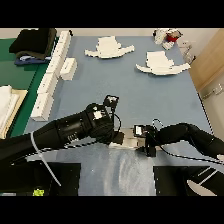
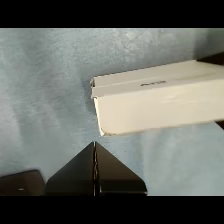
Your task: Fold the box.
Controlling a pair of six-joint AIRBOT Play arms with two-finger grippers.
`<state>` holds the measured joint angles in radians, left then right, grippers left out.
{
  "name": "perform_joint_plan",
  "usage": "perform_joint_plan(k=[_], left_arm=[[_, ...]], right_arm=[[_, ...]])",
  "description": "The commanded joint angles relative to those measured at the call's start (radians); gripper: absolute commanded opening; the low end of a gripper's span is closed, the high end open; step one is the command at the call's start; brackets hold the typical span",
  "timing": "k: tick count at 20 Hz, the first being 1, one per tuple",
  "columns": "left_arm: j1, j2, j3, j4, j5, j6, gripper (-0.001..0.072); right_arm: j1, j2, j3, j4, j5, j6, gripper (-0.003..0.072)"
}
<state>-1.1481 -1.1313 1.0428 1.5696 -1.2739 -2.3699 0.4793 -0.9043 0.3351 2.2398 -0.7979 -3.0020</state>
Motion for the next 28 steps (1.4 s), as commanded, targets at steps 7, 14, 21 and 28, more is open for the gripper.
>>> perform_joint_plan(k=[7, 14, 21, 28], left_arm=[[0.027, 0.175, -0.092, -0.097, 0.081, 0.57, 0.0014], [0.451, 0.41, -0.429, -0.401, 0.299, 1.489, 0.0719], [0.616, 0.272, -0.616, -0.846, 0.519, 2.308, 0.072], [0.611, 0.117, -0.636, -1.112, 0.566, 2.724, 0.072]], right_arm=[[0.001, 0.0, 0.0, 0.0, 0.0, 0.0, 0.0515], [0.001, 0.0, 0.0, 0.0, 0.0, 0.0, 0.0515], [0.001, 0.0, 0.0, 0.0, 0.0, 0.0, 0.0515], [0.001, 0.0, 0.0, 0.0, 0.0, 0.0, 0.0515]])
